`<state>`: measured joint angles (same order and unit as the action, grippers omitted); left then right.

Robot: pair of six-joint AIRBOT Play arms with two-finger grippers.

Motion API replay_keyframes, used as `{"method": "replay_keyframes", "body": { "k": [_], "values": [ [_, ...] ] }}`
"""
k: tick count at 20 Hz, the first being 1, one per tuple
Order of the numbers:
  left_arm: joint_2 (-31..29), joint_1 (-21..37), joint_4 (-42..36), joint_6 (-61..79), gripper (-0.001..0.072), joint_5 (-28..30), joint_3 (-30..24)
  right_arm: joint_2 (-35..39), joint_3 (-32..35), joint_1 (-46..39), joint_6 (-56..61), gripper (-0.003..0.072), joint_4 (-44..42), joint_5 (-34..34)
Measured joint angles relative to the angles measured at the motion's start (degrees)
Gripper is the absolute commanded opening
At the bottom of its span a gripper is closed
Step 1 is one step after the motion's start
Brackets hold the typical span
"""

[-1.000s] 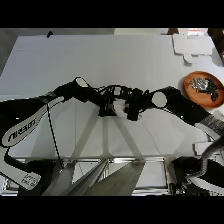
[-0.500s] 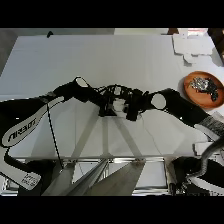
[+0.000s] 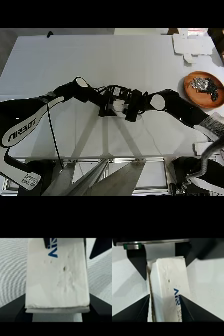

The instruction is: Fold the box and place the chain.

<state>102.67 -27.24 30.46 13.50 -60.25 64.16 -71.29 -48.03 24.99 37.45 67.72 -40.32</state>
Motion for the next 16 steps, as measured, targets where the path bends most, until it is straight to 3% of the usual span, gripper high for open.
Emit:
{"method": "replay_keyframes", "body": {
  "k": [8,9,11,12,16],
  "values": [
    [0.0,0.0,0.0,-0.04,0.0274,0.0,0.0,3.76,0.0,0.63,3.34,0.0391,3.8,-0.83],
    [0.0,0.0,0.0,-0.04,0.0274,0.0,0.0,5.05,0.0,0.63,4.5,0.0324,4.26,-0.79],
    [0.0,0.0,0.0,-0.04,0.0274,0.0,0.0,7.98,0.0,0.5,8.59,0.0072,4.79,-0.55],
    [0.0,0.0,0.0,-0.04,0.0274,0.0,0.0,9.25,0.0,0.31,10.99,0.0006,4.81,-0.44],
    [0.0,0.0,0.0,-0.04,0.0274,0.0,0.0,11.89,0.0,-3.08,19.45,0.0004,1.53,1.29]
  ]
}}
